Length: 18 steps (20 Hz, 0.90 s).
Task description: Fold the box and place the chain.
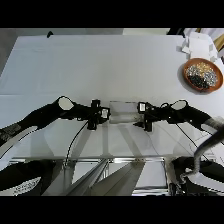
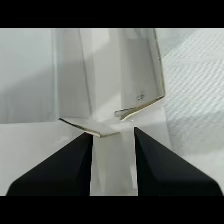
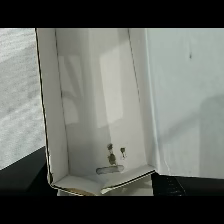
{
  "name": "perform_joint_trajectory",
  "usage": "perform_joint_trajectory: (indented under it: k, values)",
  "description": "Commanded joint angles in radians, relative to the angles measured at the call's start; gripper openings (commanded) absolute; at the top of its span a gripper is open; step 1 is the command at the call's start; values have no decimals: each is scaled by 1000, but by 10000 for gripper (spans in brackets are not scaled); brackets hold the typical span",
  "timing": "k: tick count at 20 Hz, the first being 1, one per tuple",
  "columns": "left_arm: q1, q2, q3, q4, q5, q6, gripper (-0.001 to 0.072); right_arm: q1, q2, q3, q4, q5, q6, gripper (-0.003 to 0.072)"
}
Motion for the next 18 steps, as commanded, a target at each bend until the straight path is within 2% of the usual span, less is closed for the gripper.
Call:
perform_joint_trajectory:
  k: [1,6,8,9,13,18]
  values:
    - [-10,-1,0,-2,-32,-11,262,0,1,0,0,0,0,401]
    - [-36,-1,0,-19,49,-4,245,0,1,0,0,0,0,401]
    - [-48,-1,0,-23,64,-3,138,0,1,0,0,0,0,401]
    - [-56,-1,0,-23,76,-4,130,0,1,0,0,0,0,401]
    - [-94,-1,0,-31,167,-4,130,0,1,0,0,0,0,401]
    - [-115,-14,0,-34,172,-4,158,0,1,0,0,0,0,401]
